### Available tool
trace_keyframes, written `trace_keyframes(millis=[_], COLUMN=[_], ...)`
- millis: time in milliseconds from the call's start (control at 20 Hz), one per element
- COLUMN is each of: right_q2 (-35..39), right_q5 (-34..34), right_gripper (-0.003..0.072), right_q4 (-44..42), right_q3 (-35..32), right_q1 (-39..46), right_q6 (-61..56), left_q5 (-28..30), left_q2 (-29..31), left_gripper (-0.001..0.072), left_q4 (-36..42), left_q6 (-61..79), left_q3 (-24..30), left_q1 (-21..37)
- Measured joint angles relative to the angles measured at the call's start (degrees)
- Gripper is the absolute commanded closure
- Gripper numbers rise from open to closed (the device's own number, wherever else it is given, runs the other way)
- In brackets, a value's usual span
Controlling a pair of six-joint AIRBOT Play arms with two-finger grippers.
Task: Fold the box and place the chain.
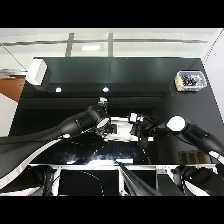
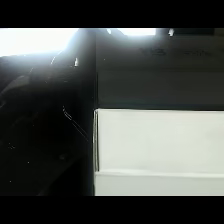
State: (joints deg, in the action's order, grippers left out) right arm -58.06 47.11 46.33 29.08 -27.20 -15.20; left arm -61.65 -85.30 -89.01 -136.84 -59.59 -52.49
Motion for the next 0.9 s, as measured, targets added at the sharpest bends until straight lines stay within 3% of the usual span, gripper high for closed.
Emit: trace_keyframes(millis=[300,450,650,900], right_q2=[10.14,11.91,10.49,2.80], right_q5=[13.94,16.46,15.76,15.85], right_gripper=[0.0657,0.0658,0.0657,0.0657], right_q4=[8.85,10.01,10.56,5.62], right_q3=[2.54,2.49,0.59,-3.23], right_q1=[14.53,24.35,33.20,35.60], right_q6=[-20.48,-31.32,-44.54,-52.26], left_q5=[-0.04,-0.04,-0.09,-0.26], left_q2=[0.00,0.00,0.00,0.00], left_gripper=[0.0678,0.0679,0.0678,0.0679], left_q4=[0.00,-0.02,-0.02,-0.04], left_q6=[0.09,0.15,0.15,0.15], left_q3=[0.00,0.00,0.00,0.00], left_q1=[0.00,0.00,0.00,0.00])
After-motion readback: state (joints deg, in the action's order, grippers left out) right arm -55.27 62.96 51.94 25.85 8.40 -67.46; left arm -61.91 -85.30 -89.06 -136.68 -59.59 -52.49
